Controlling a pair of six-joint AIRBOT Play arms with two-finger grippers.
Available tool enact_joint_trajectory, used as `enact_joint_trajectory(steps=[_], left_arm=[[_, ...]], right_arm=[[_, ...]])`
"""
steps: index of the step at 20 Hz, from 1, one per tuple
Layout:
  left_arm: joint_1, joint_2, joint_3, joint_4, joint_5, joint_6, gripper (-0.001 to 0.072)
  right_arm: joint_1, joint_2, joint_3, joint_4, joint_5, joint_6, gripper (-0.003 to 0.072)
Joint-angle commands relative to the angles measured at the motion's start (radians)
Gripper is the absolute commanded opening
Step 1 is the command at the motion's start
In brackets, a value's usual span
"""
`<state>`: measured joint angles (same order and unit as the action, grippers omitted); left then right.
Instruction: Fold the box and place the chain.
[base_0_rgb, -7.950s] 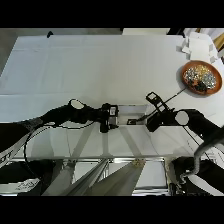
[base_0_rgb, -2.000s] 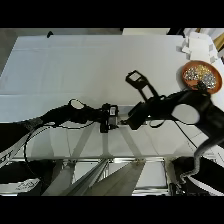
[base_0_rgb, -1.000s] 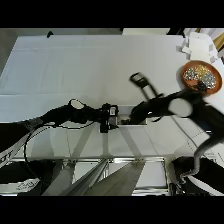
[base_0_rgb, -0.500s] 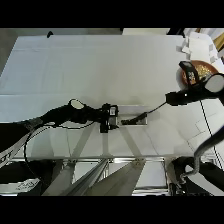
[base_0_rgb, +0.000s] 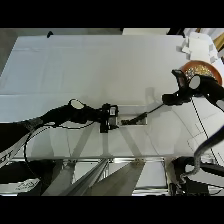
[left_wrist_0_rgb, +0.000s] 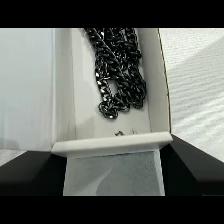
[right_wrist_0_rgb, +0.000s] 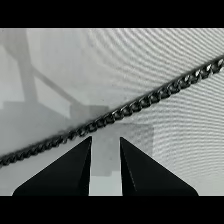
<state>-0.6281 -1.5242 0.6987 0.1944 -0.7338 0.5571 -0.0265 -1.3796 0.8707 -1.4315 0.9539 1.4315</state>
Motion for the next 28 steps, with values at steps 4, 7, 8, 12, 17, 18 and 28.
enact_joint_trajectory(steps=[4, 7, 8, 12, 17, 18, 28], left_arm=[[0.001, 0.000, 0.001, 0.000, 0.000, 0.000, 0.0073], [0.001, 0.000, 0.001, 0.000, 0.000, 0.000, 0.0073], [0.001, 0.000, 0.001, 0.000, 0.000, 0.000, 0.0073], [0.001, 0.000, 0.001, 0.000, 0.000, 0.000, 0.0073], [0.001, 0.000, 0.001, 0.000, -0.001, 0.000, 0.0073], [0.001, 0.000, 0.001, 0.000, -0.001, 0.000, 0.0073], [0.001, 0.000, 0.001, 0.000, -0.003, 0.000, 0.0073]], right_arm=[[0.000, -0.050, 0.001, -0.012, -0.058, 0.000, 0.0280], [0.000, -0.060, 0.001, -0.012, -0.063, 0.000, 0.0260], [0.000, -0.065, 0.001, -0.011, -0.063, 0.000, 0.0190], [0.003, -0.044, 0.001, -0.011, 0.017, -0.027, 0.0016], [0.003, 0.186, 0.001, 0.027, 0.106, -0.050, 0.0016], [0.003, 0.250, 0.001, 0.054, 0.130, -0.055, 0.0016], [0.358, 0.710, 0.002, 0.372, 0.220, -0.127, 0.0017]])
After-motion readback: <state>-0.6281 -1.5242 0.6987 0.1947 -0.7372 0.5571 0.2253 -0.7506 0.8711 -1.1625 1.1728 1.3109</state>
